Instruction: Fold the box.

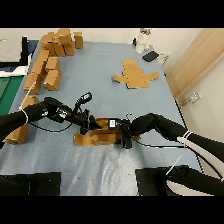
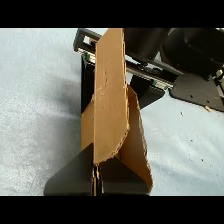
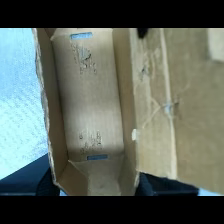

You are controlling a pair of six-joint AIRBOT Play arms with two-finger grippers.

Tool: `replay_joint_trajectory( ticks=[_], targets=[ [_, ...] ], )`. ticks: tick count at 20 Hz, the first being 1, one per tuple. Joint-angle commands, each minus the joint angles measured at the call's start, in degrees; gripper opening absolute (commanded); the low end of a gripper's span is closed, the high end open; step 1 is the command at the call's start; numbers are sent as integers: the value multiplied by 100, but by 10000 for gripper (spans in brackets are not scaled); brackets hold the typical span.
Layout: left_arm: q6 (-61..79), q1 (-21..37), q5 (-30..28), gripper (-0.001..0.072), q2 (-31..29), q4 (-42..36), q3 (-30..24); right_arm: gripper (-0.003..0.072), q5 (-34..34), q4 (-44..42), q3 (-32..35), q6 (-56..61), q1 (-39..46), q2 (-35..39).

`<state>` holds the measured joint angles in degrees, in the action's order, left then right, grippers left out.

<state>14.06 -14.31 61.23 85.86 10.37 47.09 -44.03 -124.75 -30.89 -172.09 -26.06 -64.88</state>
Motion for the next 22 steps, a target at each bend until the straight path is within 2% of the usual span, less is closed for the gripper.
replay_joint_trajectory(
  ticks=[1,7,10,11,12,13,14,18,19,21,22],
  targets=[
    [2,0,-28,13,4,-184,2,514,-4,0,2,0,-7,-4],
    [-72,0,127,13,4,-155,2,514,-90,0,2,0,-7,-4],
    [-706,11,142,17,0,13,2,514,-105,0,2,0,-4,-4],
    [-896,11,142,191,-2,138,2,514,-105,0,2,0,-7,-4],
    [-1115,15,138,460,-2,175,2,514,-105,0,2,0,-7,-4],
    [-1541,39,195,618,-7,179,2,514,-107,0,2,0,-7,-4],
    [-2002,72,297,669,-22,179,4,514,-107,0,2,0,-4,-4],
    [-2479,304,837,666,-144,334,9,514,-107,0,2,0,-4,-4],
    [-2682,393,920,597,-212,546,11,514,-107,0,2,0,-4,-4],
    [-3178,566,1314,12,-391,1244,57,514,-111,0,2,0,-4,-4],
    [-3624,632,1423,9,-494,1624,109,514,-111,0,2,0,-4,-4]
  ],
)
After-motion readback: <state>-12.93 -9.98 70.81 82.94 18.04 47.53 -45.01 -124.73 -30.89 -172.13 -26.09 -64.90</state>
